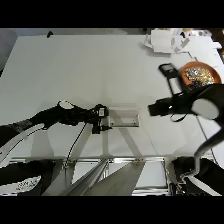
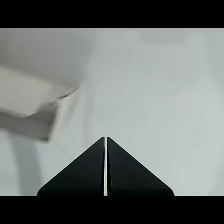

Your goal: Fold the box and place the chain.

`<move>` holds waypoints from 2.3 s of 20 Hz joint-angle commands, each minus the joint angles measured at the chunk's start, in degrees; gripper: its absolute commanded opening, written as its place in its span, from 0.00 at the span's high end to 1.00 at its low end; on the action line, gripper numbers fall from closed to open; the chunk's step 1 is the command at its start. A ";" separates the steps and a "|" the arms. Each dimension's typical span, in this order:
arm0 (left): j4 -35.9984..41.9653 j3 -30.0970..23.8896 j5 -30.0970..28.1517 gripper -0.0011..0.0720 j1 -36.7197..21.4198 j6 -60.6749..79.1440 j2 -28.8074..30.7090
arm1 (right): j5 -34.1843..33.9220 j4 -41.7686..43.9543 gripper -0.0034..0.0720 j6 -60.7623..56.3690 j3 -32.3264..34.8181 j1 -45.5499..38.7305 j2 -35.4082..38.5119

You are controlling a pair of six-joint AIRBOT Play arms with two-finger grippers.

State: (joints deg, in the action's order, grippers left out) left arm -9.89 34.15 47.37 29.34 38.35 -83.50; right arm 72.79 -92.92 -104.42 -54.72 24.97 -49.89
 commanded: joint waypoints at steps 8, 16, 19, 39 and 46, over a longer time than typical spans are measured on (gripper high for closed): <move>0.00 0.02 0.00 0.80 -0.02 0.00 0.02 | -7.06 0.70 0.51 17.53 -17.35 -45.05 -30.25; 0.00 0.02 0.00 0.80 -0.02 0.00 0.02 | -11.78 0.46 0.75 18.45 -30.51 -49.62 -45.07; 0.00 0.02 -0.02 0.80 -0.02 0.00 0.02 | -11.06 3.91 0.75 23.43 -30.51 -49.62 -48.15; 0.00 0.02 -0.02 0.80 -0.02 0.00 0.00 | -6.08 7.41 0.93 29.90 -30.51 -49.55 -48.96; 0.00 0.02 -0.02 0.80 -0.02 0.00 0.00 | -4.59 9.92 0.93 29.73 -30.51 -49.55 -36.02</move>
State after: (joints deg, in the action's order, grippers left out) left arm -9.89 34.15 47.35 29.34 38.33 -83.50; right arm 67.13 -85.12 -74.59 -85.19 -24.62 -90.85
